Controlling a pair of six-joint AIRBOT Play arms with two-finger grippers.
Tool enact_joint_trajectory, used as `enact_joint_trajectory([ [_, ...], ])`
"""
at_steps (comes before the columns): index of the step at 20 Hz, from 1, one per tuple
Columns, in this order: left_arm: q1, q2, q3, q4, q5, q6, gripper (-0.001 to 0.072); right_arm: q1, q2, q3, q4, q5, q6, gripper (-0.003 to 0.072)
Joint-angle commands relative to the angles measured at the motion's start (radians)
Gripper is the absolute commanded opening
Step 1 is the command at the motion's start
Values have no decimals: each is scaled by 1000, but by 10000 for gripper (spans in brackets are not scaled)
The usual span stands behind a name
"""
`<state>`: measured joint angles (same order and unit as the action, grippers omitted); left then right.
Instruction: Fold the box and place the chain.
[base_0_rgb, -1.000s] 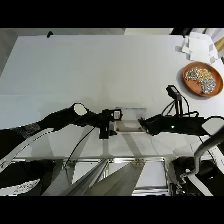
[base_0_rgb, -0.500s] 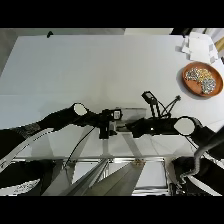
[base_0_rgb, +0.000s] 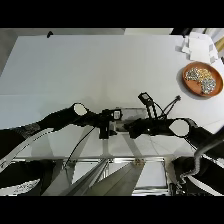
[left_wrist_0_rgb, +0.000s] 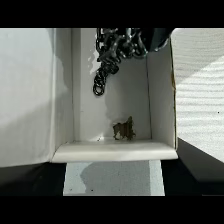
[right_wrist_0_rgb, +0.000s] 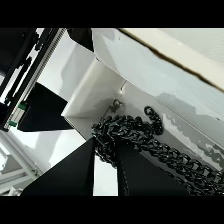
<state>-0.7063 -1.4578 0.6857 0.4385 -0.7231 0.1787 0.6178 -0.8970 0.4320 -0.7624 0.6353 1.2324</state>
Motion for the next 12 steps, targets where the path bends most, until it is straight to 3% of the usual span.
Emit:
enact_joint_trajectory([
  [1,0,1,0,0,0,0,79,2,4,1,5,-3,12,68],
  [3,0,1,0,0,0,0,79,2,3,2,-1,0,58,177],
  [7,0,1,0,0,0,0,79,2,3,46,-46,67,82,182],
  [12,0,1,0,0,0,0,79,-87,31,215,-349,395,209,173],
])
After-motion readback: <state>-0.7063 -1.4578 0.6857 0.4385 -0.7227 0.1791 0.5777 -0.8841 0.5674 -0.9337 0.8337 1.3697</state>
